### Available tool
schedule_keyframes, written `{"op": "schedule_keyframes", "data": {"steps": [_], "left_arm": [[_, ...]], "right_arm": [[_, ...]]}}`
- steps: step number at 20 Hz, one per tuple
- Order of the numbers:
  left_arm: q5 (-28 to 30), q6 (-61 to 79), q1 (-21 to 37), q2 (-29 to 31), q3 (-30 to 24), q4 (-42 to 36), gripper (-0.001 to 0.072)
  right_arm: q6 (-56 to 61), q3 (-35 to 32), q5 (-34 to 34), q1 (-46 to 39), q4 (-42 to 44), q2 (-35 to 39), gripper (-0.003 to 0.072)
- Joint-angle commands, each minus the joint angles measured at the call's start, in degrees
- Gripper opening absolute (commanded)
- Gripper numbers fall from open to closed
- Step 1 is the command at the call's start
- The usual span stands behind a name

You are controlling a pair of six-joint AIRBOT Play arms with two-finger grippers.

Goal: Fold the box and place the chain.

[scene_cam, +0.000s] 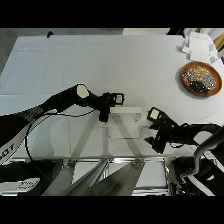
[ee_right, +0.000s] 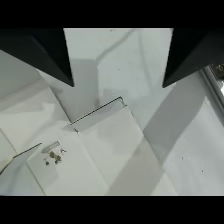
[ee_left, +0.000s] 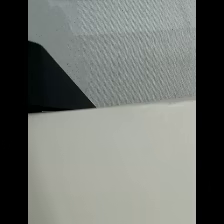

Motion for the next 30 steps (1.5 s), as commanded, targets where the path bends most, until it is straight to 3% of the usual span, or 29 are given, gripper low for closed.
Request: {"op": "schedule_keyframes", "data": {"steps": [1,4,10,15,20,30], "left_arm": [[0.04,0.00,-0.02,-0.04,-0.02,-0.02,0.0012],[0.02,0.00,-0.02,-0.04,-0.02,-0.02,0.0012],[0.02,0.00,-0.02,-0.04,-0.02,-0.02,0.0012],[0.02,0.00,-0.02,-0.04,-0.02,0.00,0.0012],[0.04,0.00,-0.02,-0.04,-0.02,-0.02,0.0012],[0.04,0.00,-0.02,-0.04,-0.02,-0.02,0.0012]], "right_arm": [[-14.73,-0.35,-0.74,0.04,0.81,-3.52,0.0711],[-18.40,-1.55,-5.95,2.03,-1.70,-3.43,0.0711],[-17.88,-8.81,-20.61,18.93,-10.34,-3.37,0.0712],[-17.70,-9.94,-30.03,19.93,-10.43,-4.92,0.0711],[-18.40,-9.94,-32.20,19.93,-11.08,-12.02,0.0709],[-18.45,-9.84,-39.93,19.87,-10.69,-12.33,0.0701]]}}
